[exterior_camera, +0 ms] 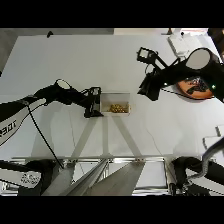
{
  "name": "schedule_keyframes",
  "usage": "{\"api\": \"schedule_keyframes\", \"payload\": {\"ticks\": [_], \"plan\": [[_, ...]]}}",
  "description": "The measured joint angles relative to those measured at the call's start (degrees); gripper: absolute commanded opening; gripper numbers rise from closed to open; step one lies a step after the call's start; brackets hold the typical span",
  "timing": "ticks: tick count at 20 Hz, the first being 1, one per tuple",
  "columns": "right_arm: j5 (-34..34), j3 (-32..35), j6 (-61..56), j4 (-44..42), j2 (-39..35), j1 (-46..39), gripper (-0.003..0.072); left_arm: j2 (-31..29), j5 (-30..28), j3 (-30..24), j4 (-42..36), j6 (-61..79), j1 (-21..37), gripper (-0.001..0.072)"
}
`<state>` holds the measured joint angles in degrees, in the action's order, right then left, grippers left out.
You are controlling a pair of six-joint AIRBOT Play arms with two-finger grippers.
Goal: Fold the box and place the chain.
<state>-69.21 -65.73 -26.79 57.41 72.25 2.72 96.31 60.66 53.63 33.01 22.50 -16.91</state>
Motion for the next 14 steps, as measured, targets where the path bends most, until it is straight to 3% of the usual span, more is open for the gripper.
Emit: {"api": "schedule_keyframes", "payload": {"ticks": [5,12,14], "plan": [[1.36,5.95,16.52,-5.27,6.25,-4.57,0.0295,0.0,0.0,0.0,0.0,0.0,0.0,0.0015],[4.0,8.66,34.88,-14.99,16.83,-1.92,0.0245,0.0,0.0,0.0,0.0,0.0,0.0,0.0015],[4.76,8.83,36.85,-16.11,18.88,-0.74,0.0127,0.0,0.0,0.0,0.02,0.0,0.0,0.0015]]}}
